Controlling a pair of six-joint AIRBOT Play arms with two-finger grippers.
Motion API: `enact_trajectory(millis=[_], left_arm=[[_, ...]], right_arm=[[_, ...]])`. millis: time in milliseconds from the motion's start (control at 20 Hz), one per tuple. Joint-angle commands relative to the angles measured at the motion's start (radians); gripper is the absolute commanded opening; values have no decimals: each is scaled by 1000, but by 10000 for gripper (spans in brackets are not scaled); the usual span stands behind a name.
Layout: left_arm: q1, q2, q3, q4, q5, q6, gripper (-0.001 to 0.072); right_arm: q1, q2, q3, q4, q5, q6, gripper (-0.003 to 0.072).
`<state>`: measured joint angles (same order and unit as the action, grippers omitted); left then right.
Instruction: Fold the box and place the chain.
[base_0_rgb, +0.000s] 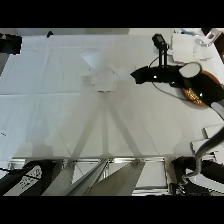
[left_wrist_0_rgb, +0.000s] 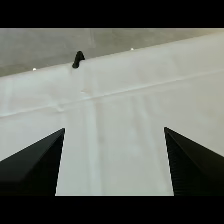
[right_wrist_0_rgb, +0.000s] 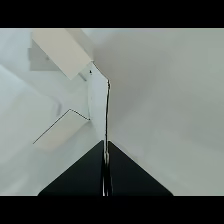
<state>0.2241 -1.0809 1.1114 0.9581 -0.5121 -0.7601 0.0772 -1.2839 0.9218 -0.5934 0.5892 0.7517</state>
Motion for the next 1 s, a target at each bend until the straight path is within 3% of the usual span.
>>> enact_trajectory(millis=[0,300,950], left_arm=[[0,1,0,0,0,0,698],[0,1,0,0,0,0,698],[0,1,0,0,0,0,698]], right_arm=[[22,0,-163,34,-257,-20,7],[23,-22,-220,78,-344,-21,6],[113,-92,-220,80,-358,-16,8]])
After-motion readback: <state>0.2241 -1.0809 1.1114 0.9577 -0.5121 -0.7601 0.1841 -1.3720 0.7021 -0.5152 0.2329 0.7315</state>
